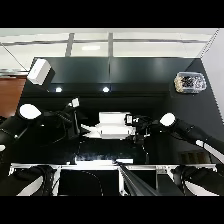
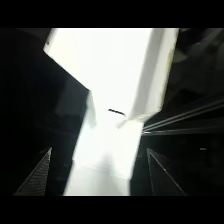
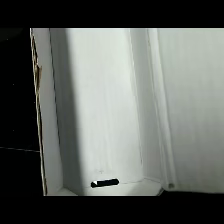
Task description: Fold the box and place the chain.
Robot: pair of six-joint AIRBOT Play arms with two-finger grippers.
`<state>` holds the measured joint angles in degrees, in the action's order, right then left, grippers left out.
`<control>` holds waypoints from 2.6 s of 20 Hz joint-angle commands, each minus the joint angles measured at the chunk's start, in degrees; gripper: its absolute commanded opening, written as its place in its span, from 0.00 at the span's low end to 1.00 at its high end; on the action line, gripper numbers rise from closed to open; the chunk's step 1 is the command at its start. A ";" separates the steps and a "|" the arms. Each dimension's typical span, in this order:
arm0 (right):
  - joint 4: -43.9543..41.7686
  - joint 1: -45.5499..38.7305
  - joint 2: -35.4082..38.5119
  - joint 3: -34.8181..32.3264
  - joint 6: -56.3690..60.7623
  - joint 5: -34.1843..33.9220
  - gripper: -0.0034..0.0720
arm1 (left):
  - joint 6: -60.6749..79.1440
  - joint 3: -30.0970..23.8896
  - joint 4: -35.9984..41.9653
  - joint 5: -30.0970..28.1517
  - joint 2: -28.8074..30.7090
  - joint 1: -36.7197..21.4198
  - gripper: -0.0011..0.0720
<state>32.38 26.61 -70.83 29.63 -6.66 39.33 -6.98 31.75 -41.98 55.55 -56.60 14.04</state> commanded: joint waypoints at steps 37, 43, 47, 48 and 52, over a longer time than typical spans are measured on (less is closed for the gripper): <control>0.00 0.07 -0.04 -0.02 0.00 0.02 0.35 | 3.98 -1.18 12.04 -13.53 -10.29 14.45 0.39; 0.00 0.07 -0.04 -0.02 0.00 0.02 0.35 | 4.02 -1.18 12.04 -13.57 -10.29 14.47 0.57; 0.00 0.07 -0.04 -0.02 0.00 0.02 0.35 | 4.02 -1.18 11.19 -13.51 -10.29 14.95 0.56; 0.00 0.07 -0.04 -0.02 0.00 0.02 0.35 | 4.00 -1.18 10.47 -13.51 -10.29 15.41 0.47; 0.00 0.07 -0.04 -0.02 0.00 0.02 0.35 | 3.74 -1.16 9.70 -14.93 -10.29 16.96 0.43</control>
<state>32.51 26.61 -70.83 29.65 -6.76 39.33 -3.03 30.59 -31.27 41.50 -66.87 30.22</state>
